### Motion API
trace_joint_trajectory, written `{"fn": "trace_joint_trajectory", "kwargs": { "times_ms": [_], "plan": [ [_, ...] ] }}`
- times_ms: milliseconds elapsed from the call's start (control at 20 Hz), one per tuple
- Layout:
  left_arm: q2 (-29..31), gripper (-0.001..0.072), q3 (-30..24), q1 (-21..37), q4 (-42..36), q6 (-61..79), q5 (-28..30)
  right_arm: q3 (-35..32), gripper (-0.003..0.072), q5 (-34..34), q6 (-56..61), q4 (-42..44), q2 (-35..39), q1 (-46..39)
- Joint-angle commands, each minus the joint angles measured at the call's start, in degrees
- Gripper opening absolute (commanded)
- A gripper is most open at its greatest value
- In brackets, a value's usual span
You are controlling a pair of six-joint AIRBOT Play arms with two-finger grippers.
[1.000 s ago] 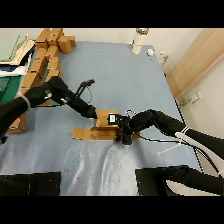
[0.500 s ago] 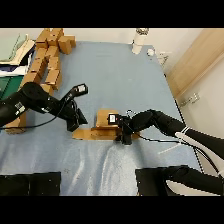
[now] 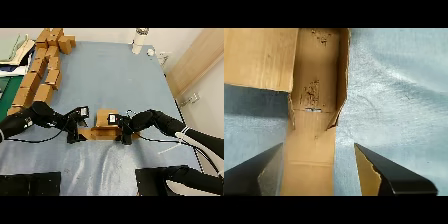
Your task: Fold the box.
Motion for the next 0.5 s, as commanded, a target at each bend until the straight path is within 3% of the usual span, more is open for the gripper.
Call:
{"fn": "trace_joint_trajectory", "kwargs": {
  "times_ms": [0,450],
  "plan": [
    [-2.9,0.0669,-0.9,-2.3,-2.4,2.4,3.8,0.0,0.0494,0.0,0.0,0.0,0.0,0.0],
    [-4.1,0.0636,-0.6,-4.0,-5.9,3.5,8.0,0.0,0.0495,0.0,0.0,0.0,0.0,0.0]
  ]
}}
